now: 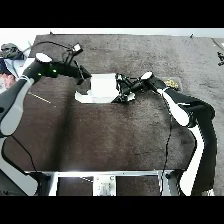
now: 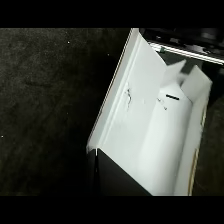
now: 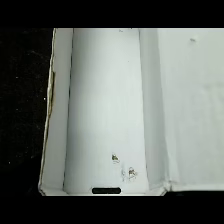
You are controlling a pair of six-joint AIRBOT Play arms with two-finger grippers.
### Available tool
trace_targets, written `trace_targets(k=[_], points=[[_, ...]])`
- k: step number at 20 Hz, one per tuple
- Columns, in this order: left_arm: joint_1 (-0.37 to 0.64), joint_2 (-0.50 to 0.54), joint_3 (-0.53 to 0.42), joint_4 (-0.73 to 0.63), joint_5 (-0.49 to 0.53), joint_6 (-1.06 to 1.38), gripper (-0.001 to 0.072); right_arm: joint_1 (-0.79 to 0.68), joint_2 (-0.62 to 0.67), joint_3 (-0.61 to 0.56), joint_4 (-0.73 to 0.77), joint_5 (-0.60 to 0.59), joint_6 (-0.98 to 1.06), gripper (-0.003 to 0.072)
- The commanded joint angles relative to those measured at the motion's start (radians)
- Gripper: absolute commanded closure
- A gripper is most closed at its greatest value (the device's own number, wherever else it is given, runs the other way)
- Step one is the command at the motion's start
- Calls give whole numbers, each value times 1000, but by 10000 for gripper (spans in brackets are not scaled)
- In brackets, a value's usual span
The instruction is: Fold the box and place the chain.
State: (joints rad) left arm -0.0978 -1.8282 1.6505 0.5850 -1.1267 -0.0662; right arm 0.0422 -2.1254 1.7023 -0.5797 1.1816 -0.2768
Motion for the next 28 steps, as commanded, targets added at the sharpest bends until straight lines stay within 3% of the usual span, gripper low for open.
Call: trace_targets(k=[1, 3, 4, 10, 14, 27, 28], points=[[25, 36, 6, 146, -161, -30, 680, 0, 0, 0, 0, 0, 1, 312], [4, 33, 0, 302, -162, -31, 37, 0, 0, 0, 0, 1, 1, 312], [-5, 32, -15, 336, -123, -30, -1, 0, 0, 0, 0, 1, 1, 312], [-21, 32, -143, 342, 17, 162, -2, 0, 0, 0, 0, 1, 1, 312], [-56, 29, -215, 243, 50, 285, -1, 0, 0, 0, 0, 0, 1, 312], [-82, -11, -222, 193, 92, 281, 2, 0, 0, 0, 0, 1, 1, 312], [-82, -11, -222, 193, 91, 277, 131, 0, 0, 0, 0, 1, 1, 312]])
